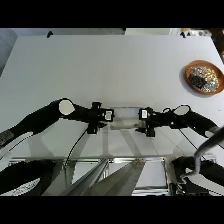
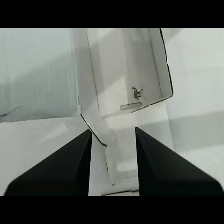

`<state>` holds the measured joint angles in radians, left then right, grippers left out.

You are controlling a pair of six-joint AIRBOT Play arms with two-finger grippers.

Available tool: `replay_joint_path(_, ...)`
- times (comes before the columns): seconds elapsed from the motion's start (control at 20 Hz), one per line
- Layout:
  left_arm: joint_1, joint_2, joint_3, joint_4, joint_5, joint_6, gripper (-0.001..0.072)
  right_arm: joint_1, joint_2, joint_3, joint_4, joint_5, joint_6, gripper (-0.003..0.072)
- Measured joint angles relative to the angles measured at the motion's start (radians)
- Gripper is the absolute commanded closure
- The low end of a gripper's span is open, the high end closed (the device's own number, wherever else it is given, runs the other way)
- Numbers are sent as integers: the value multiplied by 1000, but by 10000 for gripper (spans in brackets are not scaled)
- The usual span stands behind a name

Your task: Fold the box and place the chain.

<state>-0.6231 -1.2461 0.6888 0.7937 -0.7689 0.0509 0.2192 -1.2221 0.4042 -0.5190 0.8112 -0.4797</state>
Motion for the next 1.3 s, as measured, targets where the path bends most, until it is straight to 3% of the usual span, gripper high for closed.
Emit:
replay_joint_path(0.55,34,-21,-3,8,-27,-28,366,0,0,0,0,0,0,229)
replay_joint_path(1.0,2,-71,-13,6,-5,31,368,0,0,0,0,0,0,229)
replay_joint_path(1.15,-13,-77,-13,3,6,35,438,0,0,0,0,0,0,229)
replay_joint_path(1.3,-22,-79,-13,1,9,37,440,0,0,0,0,0,0,229)
